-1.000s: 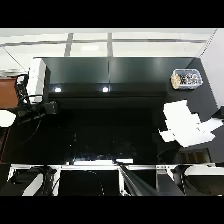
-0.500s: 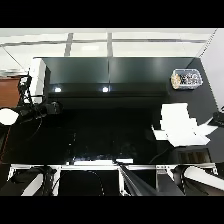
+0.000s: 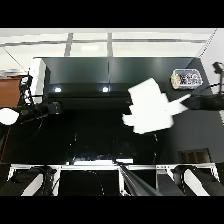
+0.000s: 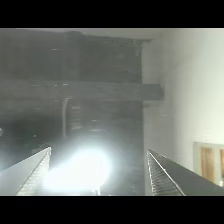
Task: Fold the box and place the chain.
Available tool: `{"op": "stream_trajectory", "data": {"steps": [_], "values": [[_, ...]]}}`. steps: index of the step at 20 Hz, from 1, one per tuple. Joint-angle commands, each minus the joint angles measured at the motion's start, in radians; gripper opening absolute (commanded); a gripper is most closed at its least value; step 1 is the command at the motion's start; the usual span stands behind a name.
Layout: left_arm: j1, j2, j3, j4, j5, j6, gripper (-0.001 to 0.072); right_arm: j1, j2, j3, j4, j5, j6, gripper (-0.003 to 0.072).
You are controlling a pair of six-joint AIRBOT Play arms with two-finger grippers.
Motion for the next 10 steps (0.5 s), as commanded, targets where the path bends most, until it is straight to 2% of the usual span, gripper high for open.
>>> {"op": "stream_trajectory", "data": {"steps": [1,3,5,7,10], "values": [[-0.067,-0.017,0.000,-0.065,0.015,0.061,0.0704,0.230,0.121,-0.263,0.285,-0.388,0.061,0.0016],[-0.144,-0.055,0.002,-0.110,0.052,0.062,0.0704,0.398,0.121,-0.415,0.426,-0.614,0.061,0.0016],[-0.202,-0.119,0.028,-0.159,0.057,0.062,0.0703,0.548,0.121,-0.506,0.512,-0.761,0.061,0.0016],[-0.234,-0.224,0.105,-0.231,0.007,0.083,0.0702,0.660,0.119,-0.545,0.529,-0.820,0.061,0.0016],[-0.214,-0.418,0.266,-0.345,-0.117,0.164,0.0691,0.723,0.119,-0.551,0.526,-0.825,0.061,0.0016]]}}
